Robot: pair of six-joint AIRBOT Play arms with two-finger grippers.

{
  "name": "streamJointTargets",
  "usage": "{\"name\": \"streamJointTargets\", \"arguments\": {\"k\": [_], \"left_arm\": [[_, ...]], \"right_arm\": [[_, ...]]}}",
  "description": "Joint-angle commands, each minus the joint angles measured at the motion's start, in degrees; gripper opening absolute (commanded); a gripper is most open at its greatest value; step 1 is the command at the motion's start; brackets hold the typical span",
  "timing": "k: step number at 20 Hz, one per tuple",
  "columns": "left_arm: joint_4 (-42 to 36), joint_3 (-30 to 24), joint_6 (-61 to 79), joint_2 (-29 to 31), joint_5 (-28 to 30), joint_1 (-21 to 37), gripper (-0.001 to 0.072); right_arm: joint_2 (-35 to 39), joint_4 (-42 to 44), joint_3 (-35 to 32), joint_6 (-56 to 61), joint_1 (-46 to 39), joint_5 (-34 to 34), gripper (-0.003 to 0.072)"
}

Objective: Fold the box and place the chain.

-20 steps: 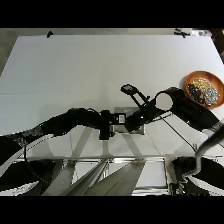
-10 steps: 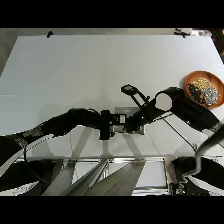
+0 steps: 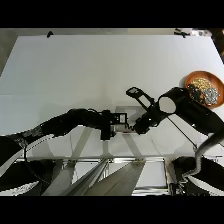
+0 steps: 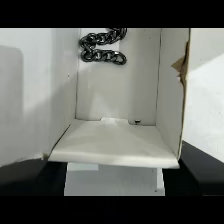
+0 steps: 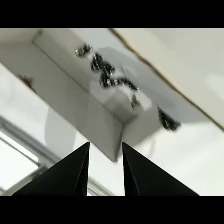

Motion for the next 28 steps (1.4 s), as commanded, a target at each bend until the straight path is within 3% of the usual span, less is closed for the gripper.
{"name": "streamJointTargets", "arguments": {"k": [1,4,8,10,11,15,18,24,28], "left_arm": [[0.2,0.0,0.2,0.0,0.1,0.0,0.0276],[0.1,0.0,0.2,0.0,0.1,0.0,0.0276],[0.1,0.0,0.2,0.0,0.1,0.0,0.0276],[0.1,0.0,0.2,0.0,0.1,0.0,0.0276],[0.1,0.0,0.2,0.0,0.1,0.0,0.0276],[0.1,0.0,0.2,0.0,0.1,0.0,0.0276],[0.1,0.0,0.2,0.0,0.1,0.0,0.0276],[0.1,0.0,0.2,0.0,0.1,0.0,0.0276],[0.1,0.0,0.2,0.0,0.1,0.0,0.0276]], "right_arm": [[4.3,-1.2,0.0,0.7,-2.8,-0.3,0.0233],[8.2,-3.4,0.0,0.7,-8.9,1.5,0.0233],[10.0,-10.1,0.0,0.7,-24.4,3.9,0.0253],[9.9,-13.6,0.0,0.8,-33.4,3.4,0.0424],[9.7,-14.6,0.0,1.3,-38.1,2.6,0.0457],[7.4,-14.5,0.0,2.7,-52.0,0.5,0.0460],[3.6,-14.6,0.0,2.6,-54.8,-3.8,0.0460],[-3.5,-15.4,0.1,5.7,-57.4,-23.3,0.0464],[-13.0,-15.4,4.0,5.8,-58.4,-27.3,0.0537]]}}
